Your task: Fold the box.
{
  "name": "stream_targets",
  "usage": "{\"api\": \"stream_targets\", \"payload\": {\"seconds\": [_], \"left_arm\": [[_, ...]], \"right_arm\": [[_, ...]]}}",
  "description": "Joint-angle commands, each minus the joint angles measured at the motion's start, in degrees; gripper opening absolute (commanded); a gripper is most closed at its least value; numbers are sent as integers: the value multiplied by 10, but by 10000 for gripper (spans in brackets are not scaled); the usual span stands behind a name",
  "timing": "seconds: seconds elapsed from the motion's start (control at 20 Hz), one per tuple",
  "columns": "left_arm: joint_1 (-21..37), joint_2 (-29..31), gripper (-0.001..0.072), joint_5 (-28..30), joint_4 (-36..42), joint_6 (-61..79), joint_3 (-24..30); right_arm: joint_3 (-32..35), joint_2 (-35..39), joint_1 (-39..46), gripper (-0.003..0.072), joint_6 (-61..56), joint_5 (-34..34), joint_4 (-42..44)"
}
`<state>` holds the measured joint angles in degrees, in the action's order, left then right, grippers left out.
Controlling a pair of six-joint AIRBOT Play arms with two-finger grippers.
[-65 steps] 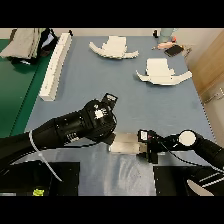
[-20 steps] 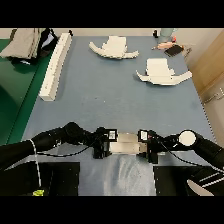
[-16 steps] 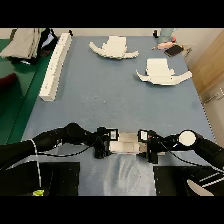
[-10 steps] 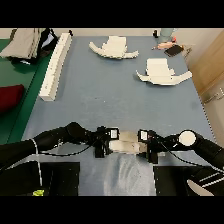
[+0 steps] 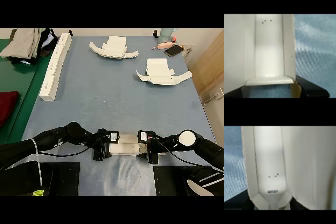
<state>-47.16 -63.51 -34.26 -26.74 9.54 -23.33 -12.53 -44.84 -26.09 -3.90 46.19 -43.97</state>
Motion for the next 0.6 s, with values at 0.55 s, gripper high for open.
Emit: {"api": "stream_targets", "payload": {"seconds": [0.55], "left_arm": [[0,-1,708,22,10,-36,-1]], "right_arm": [[0,0,0,509,-1,-2,0]]}}
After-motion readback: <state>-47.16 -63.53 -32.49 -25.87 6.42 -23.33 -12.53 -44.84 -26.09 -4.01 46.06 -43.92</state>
